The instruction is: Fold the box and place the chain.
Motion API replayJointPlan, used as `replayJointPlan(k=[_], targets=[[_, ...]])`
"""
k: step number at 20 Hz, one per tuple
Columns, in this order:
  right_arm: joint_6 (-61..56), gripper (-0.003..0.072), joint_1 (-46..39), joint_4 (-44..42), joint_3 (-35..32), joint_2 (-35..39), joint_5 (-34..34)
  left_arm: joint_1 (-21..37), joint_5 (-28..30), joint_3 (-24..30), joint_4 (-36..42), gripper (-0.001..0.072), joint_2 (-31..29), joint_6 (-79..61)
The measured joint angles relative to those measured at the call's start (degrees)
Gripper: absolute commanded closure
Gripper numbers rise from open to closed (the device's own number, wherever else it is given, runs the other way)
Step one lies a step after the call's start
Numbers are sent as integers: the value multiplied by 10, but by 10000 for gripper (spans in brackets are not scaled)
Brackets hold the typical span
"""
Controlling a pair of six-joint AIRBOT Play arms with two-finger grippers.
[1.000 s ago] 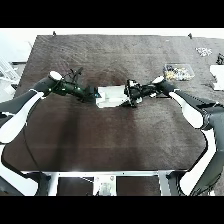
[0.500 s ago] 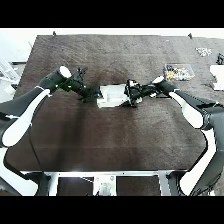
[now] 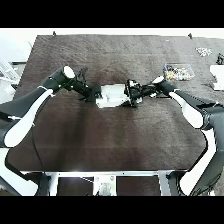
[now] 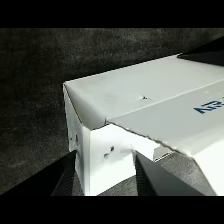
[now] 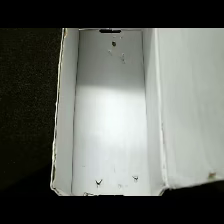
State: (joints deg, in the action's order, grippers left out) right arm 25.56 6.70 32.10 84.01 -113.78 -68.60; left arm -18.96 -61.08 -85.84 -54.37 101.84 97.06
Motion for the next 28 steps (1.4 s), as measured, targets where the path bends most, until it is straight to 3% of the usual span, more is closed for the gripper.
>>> replayJointPlan(k=[18, 22, 28], targets=[[0, 119, 0, -1, 0, 0, -1, -49, 28, -32, -103, 291, 14, 65], [0, 119, 0, -1, 0, 0, -1, -51, 14, -46, -126, 292, 21, 79], [0, 119, 0, -2, 0, 0, 0, -65, -48, -117, -182, 292, 54, 105]])
